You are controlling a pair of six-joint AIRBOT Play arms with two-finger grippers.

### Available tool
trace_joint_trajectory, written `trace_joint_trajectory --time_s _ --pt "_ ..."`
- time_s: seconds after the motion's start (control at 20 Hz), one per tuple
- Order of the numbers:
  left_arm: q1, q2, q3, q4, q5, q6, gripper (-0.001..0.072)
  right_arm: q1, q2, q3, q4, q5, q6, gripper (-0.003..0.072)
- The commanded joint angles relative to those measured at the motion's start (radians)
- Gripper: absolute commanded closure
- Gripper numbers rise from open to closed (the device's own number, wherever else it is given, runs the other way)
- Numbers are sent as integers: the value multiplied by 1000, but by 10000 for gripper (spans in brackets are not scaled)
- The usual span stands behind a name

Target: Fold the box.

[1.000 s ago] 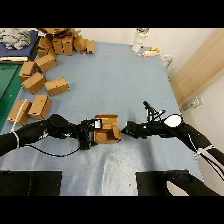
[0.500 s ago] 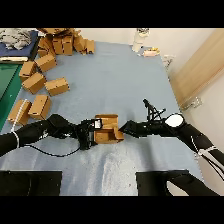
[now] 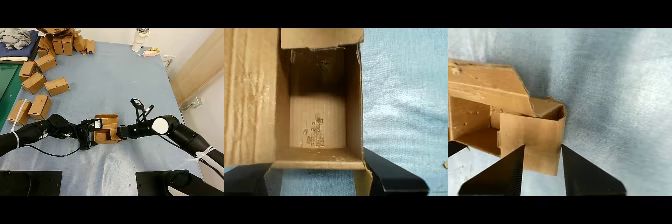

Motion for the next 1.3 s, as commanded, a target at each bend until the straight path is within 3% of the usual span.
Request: trace_joint_trajectory --time_s 0.0,0.2,0.45,0.65,1.05,1.1,1.25 --pt "1 1 0 0 0 0 247 97 -32 59 -220 40 240 310" --pt "1 1 0 0 0 0 247 165 -128 143 -336 116 408 311" --pt "1 0 0 0 0 0 247 230 -223 227 -376 146 544 310" --pt "1 0 0 0 1 0 247 235 -249 255 -375 222 597 311" --pt "1 0 0 0 0 0 247 271 -305 262 -398 253 775 324" --pt "1 0 0 0 0 0 247 286 -320 274 -410 261 797 356" --pt "1 0 0 0 0 0 247 309 -363 330 -443 309 813 356"
